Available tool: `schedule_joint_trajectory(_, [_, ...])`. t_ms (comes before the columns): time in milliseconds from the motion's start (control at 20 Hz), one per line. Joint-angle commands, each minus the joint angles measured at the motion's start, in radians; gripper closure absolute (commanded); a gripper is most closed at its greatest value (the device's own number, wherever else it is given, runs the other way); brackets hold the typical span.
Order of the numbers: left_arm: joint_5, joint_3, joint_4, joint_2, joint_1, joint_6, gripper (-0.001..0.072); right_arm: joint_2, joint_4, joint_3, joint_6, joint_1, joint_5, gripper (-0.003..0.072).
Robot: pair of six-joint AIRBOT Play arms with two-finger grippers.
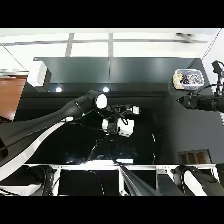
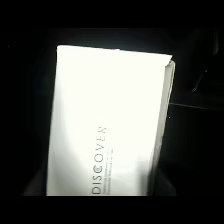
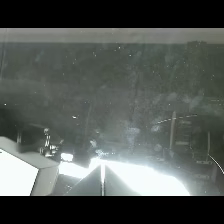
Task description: Fold the box and place the chain.
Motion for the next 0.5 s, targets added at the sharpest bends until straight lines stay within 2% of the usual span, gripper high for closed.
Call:
schedule_joint_trajectory(0, [0.039,0.002,0.102,0.006,-0.016,-0.043,0.0325,0.001,0.000,-0.001,0.006,-0.001,0.002,0.0672])
schedule_joint_trajectory(50, [0.038,0.002,0.128,0.020,-0.013,-0.121,0.0404,0.001,0.000,-0.001,0.008,-0.001,0.002,0.0672])
schedule_joint_trajectory(100, [0.031,0.002,0.167,0.040,0.001,-0.220,0.0427,0.001,0.000,-0.001,0.010,-0.001,0.002,0.0672])
schedule_joint_trajectory(250, [-0.053,0.001,0.313,0.103,0.097,-0.508,0.0427,0.001,0.000,-0.001,0.011,-0.001,0.002,0.0672])
schedule_joint_trajectory(450, [-0.288,-0.001,0.551,0.162,0.367,-0.867,0.0426,0.001,0.000,-0.001,0.011,-0.001,0.002,0.0672])
